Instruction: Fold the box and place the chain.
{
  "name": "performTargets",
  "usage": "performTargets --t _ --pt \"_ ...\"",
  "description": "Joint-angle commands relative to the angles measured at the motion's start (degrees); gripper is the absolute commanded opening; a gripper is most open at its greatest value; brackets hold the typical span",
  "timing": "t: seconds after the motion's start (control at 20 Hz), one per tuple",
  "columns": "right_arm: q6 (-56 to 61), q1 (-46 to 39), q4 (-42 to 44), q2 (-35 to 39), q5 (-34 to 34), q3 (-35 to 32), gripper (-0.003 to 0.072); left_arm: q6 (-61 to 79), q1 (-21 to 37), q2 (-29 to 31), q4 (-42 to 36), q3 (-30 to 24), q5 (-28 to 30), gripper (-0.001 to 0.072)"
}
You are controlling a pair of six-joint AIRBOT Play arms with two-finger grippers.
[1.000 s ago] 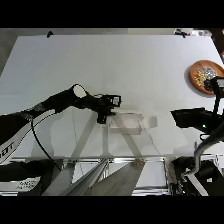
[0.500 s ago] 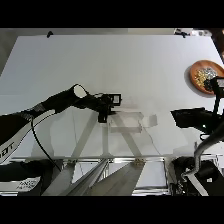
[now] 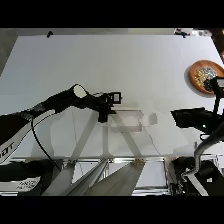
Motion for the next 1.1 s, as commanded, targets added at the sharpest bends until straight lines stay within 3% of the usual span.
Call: performTargets --t 0.0,1.05 --pt "-0.1 0.0 0.0 0.0 0.0 0.1 0.0479 -1.3 0.0 0.0 0.0 0.1 -0.4 0.0013" --pt "-2.1 0.0 0.0 0.0 0.0 0.1 0.0479 -1.3 0.0 0.0 0.0 0.1 -0.4 0.0013"
